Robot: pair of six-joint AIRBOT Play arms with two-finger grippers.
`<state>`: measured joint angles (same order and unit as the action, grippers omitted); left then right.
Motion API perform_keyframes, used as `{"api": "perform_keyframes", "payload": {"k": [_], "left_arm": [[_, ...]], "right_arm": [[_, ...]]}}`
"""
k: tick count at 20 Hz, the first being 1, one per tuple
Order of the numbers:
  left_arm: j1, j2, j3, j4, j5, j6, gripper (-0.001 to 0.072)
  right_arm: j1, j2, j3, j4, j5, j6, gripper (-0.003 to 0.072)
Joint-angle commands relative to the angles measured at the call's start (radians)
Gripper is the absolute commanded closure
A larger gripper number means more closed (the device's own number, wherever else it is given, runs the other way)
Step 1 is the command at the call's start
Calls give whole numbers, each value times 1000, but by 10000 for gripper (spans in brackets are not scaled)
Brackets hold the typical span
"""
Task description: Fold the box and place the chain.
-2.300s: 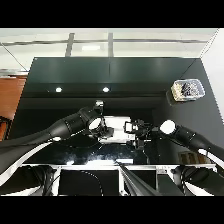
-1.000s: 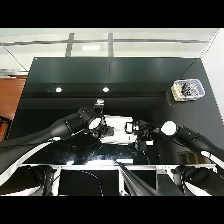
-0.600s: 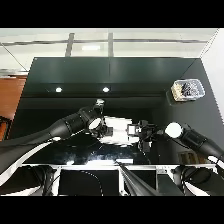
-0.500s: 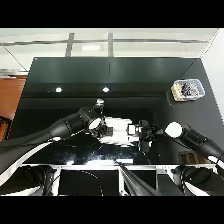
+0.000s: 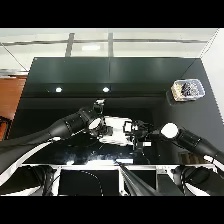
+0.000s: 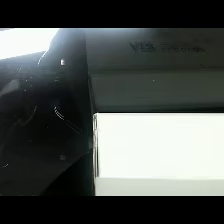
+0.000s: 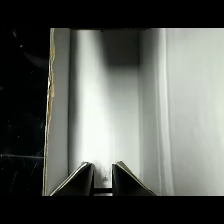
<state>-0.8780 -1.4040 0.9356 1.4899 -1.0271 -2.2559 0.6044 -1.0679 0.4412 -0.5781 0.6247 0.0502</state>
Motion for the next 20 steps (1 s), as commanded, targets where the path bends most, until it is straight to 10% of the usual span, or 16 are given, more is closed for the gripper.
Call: {"api": "perform_keyframes", "payload": {"k": [1, 3, 5, 7, 8, 9, 16, 20], "left_arm": [[0, 0, 0, -3, 4, 1, 680], [0, 0, 0, -3, 4, 1, 680], [0, 0, 0, -3, 6, 1, 680], [0, 0, 0, -3, 5, 1, 680], [0, 0, 0, -3, 2, 1, 680], [0, 0, 0, -3, 2, 1, 680], [0, 0, 0, -6, 2, 1, 680], [1, 0, 0, -6, 4, 1, 680]], "right_arm": [[8, -11, 0, 20, -38, 48, 557], [8, -11, 0, 20, -34, 88, 407], [8, -11, 0, 16, -26, 91, 524], [8, -11, 0, 14, -27, 121, 381], [8, -11, 0, -6, -27, 151, 430], [5, -8, 0, -36, -25, 196, 689], [-406, 178, 4, -436, 210, 1160, 674], [-660, 177, -121, -340, 235, 1374, 674]]}}
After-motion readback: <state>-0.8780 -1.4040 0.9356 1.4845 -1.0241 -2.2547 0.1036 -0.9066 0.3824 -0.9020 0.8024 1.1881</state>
